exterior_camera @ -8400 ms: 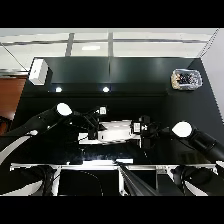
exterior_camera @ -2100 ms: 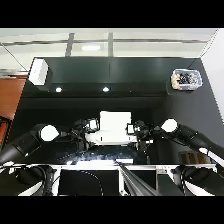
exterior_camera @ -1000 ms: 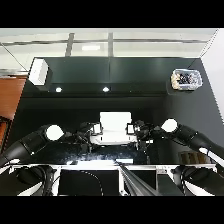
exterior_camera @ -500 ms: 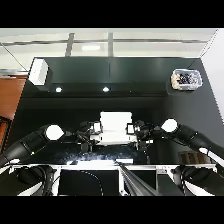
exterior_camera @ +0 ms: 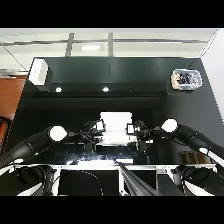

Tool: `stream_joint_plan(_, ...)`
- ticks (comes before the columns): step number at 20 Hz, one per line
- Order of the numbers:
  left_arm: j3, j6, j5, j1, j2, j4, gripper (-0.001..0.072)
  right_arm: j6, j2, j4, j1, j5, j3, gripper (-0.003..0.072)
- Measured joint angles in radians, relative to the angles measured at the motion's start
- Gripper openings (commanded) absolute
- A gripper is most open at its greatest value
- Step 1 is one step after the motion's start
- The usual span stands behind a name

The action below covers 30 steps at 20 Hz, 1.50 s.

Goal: Fold the box and place the chain.

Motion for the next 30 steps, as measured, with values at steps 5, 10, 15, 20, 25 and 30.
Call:
stream_joint_plan(5, 0.0, -0.001, 0.033, -0.019, -0.018, -0.03, 0.0227, 0.0, 0.0, 0.001, 0.0, 0.0, 0.0, 0.0481)
stream_joint_plan(10, 0.0, -0.004, 0.043, -0.023, -0.021, -0.038, 0.0335, 0.0, 0.0, 0.002, 0.0, 0.0, 0.0, 0.0481)
stream_joint_plan(15, 0.0, -0.004, 0.048, -0.023, -0.021, -0.041, 0.008, 0.001, 0.0, 0.002, 0.0, -0.001, 0.0, 0.0481)
stream_joint_plan(20, 0.015, -0.075, -0.001, 0.033, 0.026, 0.009, 0.0024, 0.006, 0.0, 0.005, 0.0, -0.005, 0.0, 0.0481)
stream_joint_plan(25, 0.02, -0.433, -0.173, 0.291, 0.164, 0.245, 0.0025, 0.005, 0.0, 0.004, 0.0, -0.006, 0.0, 0.0481)
stream_joint_plan(30, 0.014, -0.863, -0.396, 0.658, 0.216, 0.393, 0.0026, 0.005, 0.0, 0.003, 0.0, -0.005, 0.0, 0.0481)
